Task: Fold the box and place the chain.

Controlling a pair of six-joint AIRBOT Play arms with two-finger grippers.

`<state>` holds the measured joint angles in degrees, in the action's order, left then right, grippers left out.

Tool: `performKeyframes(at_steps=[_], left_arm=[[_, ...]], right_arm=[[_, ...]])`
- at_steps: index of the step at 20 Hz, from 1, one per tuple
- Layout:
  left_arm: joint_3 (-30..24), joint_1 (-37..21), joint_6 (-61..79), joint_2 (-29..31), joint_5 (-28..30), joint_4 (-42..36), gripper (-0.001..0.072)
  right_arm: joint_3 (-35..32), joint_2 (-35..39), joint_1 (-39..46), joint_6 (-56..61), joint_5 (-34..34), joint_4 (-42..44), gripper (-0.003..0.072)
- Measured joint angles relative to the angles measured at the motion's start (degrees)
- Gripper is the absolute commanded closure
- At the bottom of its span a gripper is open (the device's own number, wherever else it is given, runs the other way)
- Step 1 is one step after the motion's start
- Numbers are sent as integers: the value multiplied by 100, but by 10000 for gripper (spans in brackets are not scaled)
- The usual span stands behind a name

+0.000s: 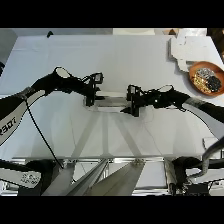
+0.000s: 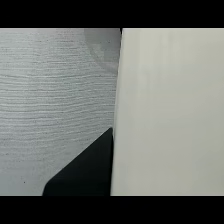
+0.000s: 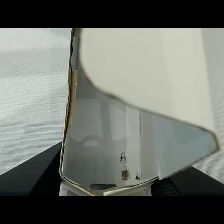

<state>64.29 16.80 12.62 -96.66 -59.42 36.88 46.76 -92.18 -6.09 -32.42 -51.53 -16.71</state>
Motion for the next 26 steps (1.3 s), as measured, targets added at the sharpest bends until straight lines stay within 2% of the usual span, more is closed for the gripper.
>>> performKeyframes(at_steps=[10, 12, 19, 20, 21, 22, 26], left_arm=[[0, 0, -11, 0, 2, 0, 689], [0, 0, -22, 0, 22, 0, 599], [-2, -7, -31, 24, 22, 15, 589], [-2, -13, -26, 48, 17, 7, 494], [-2, -26, -17, 74, 22, 2, 347], [-2, -48, -17, 109, 44, -2, 280], [-2, -271, -221, 278, -35, 11, 292]], right_arm=[[0, 0, 0, 0, -7, 0, 251], [0, 0, 0, -2, -15, 0, 251], [0, 0, -2, -4, -24, 0, 251], [0, 0, -2, -4, -24, 2, 251], [0, 0, -2, -7, -24, -4, 251], [0, 0, -4, -9, -31, -15, 251], [0, 0, -4, 2, -11, 0, 251]])
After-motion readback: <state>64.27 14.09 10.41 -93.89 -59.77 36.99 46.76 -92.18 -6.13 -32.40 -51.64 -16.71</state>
